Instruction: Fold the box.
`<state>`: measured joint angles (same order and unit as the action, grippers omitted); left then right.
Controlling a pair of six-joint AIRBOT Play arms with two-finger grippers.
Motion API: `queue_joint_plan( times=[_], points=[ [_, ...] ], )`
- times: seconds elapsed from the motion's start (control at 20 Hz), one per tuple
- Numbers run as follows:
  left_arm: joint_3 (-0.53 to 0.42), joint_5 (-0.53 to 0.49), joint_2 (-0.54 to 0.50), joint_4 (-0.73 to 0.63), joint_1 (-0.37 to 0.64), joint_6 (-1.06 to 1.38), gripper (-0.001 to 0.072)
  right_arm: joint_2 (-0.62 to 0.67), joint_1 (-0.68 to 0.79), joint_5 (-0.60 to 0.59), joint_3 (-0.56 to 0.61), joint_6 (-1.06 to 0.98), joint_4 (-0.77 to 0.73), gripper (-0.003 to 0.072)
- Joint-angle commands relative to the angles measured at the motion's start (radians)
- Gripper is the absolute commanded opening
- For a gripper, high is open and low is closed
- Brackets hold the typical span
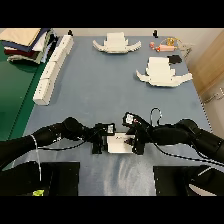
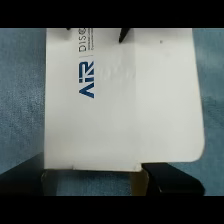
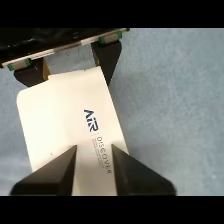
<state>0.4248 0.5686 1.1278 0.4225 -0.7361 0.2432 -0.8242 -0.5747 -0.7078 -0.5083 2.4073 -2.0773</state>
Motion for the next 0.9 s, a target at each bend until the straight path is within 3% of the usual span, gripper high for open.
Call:
queue_joint_plan(
  times=[0.0, 0.3, 0.35, 0.4, 0.85],
  points=[
    [0.0, 0.0, 0.0, 0.0, 0.0, 0.0, 0.0521, 0.009, -0.02, 0.016, -0.026, 0.022, 0.048, 0.0536],
    [0.0, 0.0, 0.0, 0.0, 0.0, 0.0, 0.0522, 0.006, -0.02, -0.087, -0.031, 0.132, 0.042, 0.0539],
    [0.0, 0.0, 0.0, 0.0, 0.0, 0.0, 0.0522, 0.006, -0.02, -0.097, -0.031, 0.156, 0.041, 0.0573],
    [0.0, 0.0, 0.0, 0.0, 0.0, 0.0, 0.0522, 0.005, -0.02, -0.093, -0.031, 0.178, 0.037, 0.0608],
    [0.0, 0.0, 0.0, 0.0, 0.0, 0.0, 0.0522, -0.072, -0.021, -0.034, -0.031, 0.209, -0.015, 0.0591]
  ],
)
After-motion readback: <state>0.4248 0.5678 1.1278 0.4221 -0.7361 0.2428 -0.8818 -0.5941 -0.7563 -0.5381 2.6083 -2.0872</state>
